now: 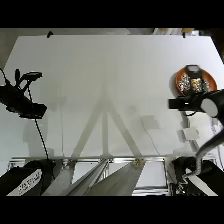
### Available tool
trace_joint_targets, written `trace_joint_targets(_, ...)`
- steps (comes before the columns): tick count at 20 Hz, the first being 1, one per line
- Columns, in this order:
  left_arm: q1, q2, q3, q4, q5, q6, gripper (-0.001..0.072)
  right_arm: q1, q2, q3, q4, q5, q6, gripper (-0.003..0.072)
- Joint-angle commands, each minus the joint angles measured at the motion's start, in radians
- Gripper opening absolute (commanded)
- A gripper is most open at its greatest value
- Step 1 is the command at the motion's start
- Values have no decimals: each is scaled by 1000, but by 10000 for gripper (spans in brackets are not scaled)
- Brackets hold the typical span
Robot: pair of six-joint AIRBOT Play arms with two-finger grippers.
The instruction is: Fold the box and place the chain.
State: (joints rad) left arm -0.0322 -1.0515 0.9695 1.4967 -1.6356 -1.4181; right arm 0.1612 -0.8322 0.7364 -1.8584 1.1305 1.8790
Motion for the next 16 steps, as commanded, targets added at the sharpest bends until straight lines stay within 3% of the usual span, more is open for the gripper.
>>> trace_joint_targets(1, 1, 1, 0, 0, 0, 0, 10, -326, -1, 2, -161, -8, -203, 21)
trace_joint_targets(2, 1, 1, 0, 0, 0, 0, 10, -438, -2, 2, -154, -48, -266, 133)
trace_joint_targets(3, 1, 1, 0, 0, 0, 0, 10, -550, -3, 2, -151, -83, -316, 292)
trace_joint_targets(4, 1, 1, 0, 0, 0, 0, 10, -641, -9, 2, -149, -105, -351, 385)
trace_joint_targets(8, 1, 1, 0, 0, 0, 0, 10, -855, -100, 2, -98, -148, -410, 416)
trace_joint_targets(10, 1, 1, 0, 0, 1, 0, 10, -891, -172, 2, -105, -146, -487, 422)
trace_joint_targets(12, 1, 1, 0, 0, 0, 0, 10, -921, -244, 2, -106, -161, -503, 483)
trace_joint_targets(16, 1, 1, 0, 0, 0, 0, 10, -926, -334, 2, -117, -197, -575, 481)
